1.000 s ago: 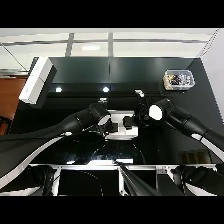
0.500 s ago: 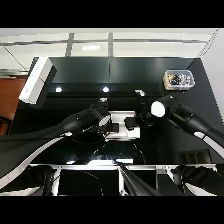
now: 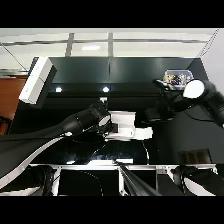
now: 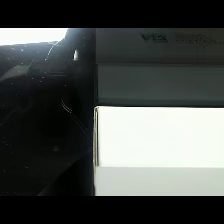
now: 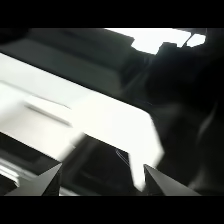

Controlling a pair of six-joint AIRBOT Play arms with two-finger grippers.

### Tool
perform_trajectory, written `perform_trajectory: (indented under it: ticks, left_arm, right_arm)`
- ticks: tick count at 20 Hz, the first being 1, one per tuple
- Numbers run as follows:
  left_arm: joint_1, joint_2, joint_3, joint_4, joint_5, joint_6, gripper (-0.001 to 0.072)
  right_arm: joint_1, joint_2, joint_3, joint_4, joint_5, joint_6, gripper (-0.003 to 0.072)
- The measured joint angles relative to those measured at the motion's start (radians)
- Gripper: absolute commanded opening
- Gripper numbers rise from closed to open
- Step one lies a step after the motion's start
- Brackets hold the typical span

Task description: Fold the box and place the chain.

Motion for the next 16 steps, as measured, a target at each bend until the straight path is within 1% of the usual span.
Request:
perform_trajectory:
  ticks: [1, 2, 3, 6, 9, 12, 16]
  left_arm:
    - [0.0, 0.0, 0.0, 0.0, 0.0, 0.0, 0.0031]
    - [0.0, 0.0, 0.0, 0.0, 0.001, 0.0, 0.0031]
    - [0.0, 0.0, 0.0, 0.0, 0.001, 0.0, 0.0031]
    - [0.0, 0.0, 0.0, 0.0, 0.002, 0.0, 0.0032]
    - [0.0, 0.0, 0.0, -0.001, 0.003, 0.0, 0.0032]
    - [0.0, 0.0, 0.0, -0.001, 0.003, -0.001, 0.0031]
    - [0.0, 0.0, 0.0, -0.001, 0.003, 0.0, 0.0031]
  right_arm:
    - [-0.053, 0.004, -0.005, -0.012, 0.025, -0.023, 0.0443]
    - [-0.111, 0.007, -0.015, -0.027, 0.036, -0.04, 0.0105]
    - [-0.164, 0.009, -0.03, -0.029, 0.037, -0.052, 0.001]
    - [-0.303, 0.012, -0.119, -0.003, 0.026, -0.09, 0.0012]
    - [-0.359, 0.006, -0.259, 0.091, -0.046, -0.121, 0.0011]
    - [-0.34, -0.043, -0.383, 0.246, -0.12, -0.192, 0.0012]
    - [-0.236, -0.13, -0.449, 0.427, -0.167, -0.307, 0.0013]
